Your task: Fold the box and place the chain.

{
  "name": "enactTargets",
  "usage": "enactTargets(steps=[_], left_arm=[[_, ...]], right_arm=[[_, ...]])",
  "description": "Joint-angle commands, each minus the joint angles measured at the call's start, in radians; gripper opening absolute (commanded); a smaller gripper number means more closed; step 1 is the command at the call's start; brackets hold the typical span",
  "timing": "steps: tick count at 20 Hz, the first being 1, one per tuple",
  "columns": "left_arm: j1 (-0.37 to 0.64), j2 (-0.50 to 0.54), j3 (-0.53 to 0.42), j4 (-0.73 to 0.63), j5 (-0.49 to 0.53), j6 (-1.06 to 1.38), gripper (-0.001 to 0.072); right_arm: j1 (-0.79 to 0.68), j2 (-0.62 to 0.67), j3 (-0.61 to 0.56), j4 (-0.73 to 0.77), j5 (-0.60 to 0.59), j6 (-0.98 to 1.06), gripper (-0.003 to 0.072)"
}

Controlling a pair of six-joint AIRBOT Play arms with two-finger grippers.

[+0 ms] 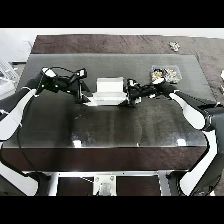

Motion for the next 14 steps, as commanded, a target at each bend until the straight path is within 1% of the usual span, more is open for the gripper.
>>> enactTargets(steps=[1,4,11,14], left_arm=[[-0.002,-0.01,0.0,-0.007,-0.018,-0.002,0.0653],[-0.002,-0.01,0.0,-0.032,-0.008,-0.001,0.0654],[-0.002,-0.011,0.0,-0.039,0.009,-0.002,0.0653],[-0.008,-0.042,0.0,-0.062,0.002,0.0,0.0653]], right_arm=[[0.001,0.0,0.0,0.0,0.0,0.0,0.059],[0.001,0.0,0.0,0.0,0.0,0.0,0.0591],[0.001,0.0,0.0,0.0,0.0,0.0,0.0591],[0.001,0.0,0.0,0.0,0.0,0.0,0.0591]])
